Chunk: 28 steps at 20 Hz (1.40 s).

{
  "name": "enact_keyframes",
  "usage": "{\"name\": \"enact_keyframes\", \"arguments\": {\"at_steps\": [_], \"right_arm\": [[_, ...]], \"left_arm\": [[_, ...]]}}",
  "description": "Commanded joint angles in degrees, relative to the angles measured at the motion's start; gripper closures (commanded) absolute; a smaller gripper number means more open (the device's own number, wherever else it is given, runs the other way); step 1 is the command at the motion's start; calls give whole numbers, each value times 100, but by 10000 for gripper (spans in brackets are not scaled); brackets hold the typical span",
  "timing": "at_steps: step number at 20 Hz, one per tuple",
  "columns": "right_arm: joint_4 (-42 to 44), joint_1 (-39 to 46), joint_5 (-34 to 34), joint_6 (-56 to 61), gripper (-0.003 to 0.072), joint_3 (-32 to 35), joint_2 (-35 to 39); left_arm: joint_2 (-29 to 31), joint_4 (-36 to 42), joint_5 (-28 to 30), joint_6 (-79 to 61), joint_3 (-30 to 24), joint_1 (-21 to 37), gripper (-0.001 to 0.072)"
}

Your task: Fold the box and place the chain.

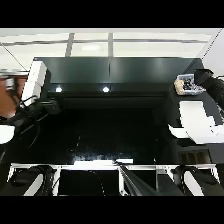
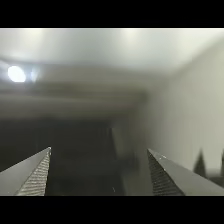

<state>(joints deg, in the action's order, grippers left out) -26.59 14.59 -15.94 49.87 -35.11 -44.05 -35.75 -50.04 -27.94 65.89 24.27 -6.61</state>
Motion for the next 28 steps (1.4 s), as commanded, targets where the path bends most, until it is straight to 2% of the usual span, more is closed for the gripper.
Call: {"name": "enact_keyframes", "arguments": {"at_steps": [1, 3, 5, 6, 7, 9, 11, 13, 14, 15, 17, 21, 25, 28], "right_arm": [[-1578, 284, -11, 39, -16, -339, -595], [-3399, 1027, -780, 1473, -16, -1060, -1272], [-5453, 1943, -1921, 3108, -16, -1998, -2061], [-6255, 2396, -2568, 3630, -16, -2430, -2441], [-6640, 2800, -3110, 3919, -16, -2732, -2743], [-6697, 3556, -4017, 3971, -16, -3032, -3200], [-6507, 4063, -4371, 3488, -14, -3060, -3495], [-5689, 4345, -4564, 2470, -6, -3058, -3740], [-5235, 4417, -4758, 1853, 25, -3058, -3860], [-4870, 4433, -5056, 984, 24, -3058, -3963], [-4671, 4352, -5401, -173, 25, -3058, -4061], [-4717, 4210, -5099, -796, 24, -3058, -4070], [-4723, 4205, -4787, -848, 25, -3106, -4068], [-4369, 4207, -4769, -855, 25, -3359, -4065]], "left_arm": [[-785, 105, -131, -769, 280, -776, -3], [-1130, -221, -173, -765, 584, -1104, -3], [-1379, -520, -358, -763, 894, -1204, -3], [-1453, -551, -444, -765, 992, -1202, -3], [-1502, -551, -446, -765, 1029, -1202, -3], [-1556, -551, -439, -765, 1012, -1204, -3], [-1611, -549, -498, -763, 1012, -1211, -2], [-1670, -549, -533, -758, 1012, -1209, -1], [-1692, -549, -533, -758, 1014, -1209, -1], [-1703, -546, -533, -756, 1014, -1209, -1], [-1725, -542, -566, -715, 1014, -1209, -1], [-1792, -535, -575, -710, 1014, -1211, 0], [-1902, -442, -595, -693, 1014, -1211, -1], [-1915, -442, -597, -693, 1016, -1211, 0]]}}
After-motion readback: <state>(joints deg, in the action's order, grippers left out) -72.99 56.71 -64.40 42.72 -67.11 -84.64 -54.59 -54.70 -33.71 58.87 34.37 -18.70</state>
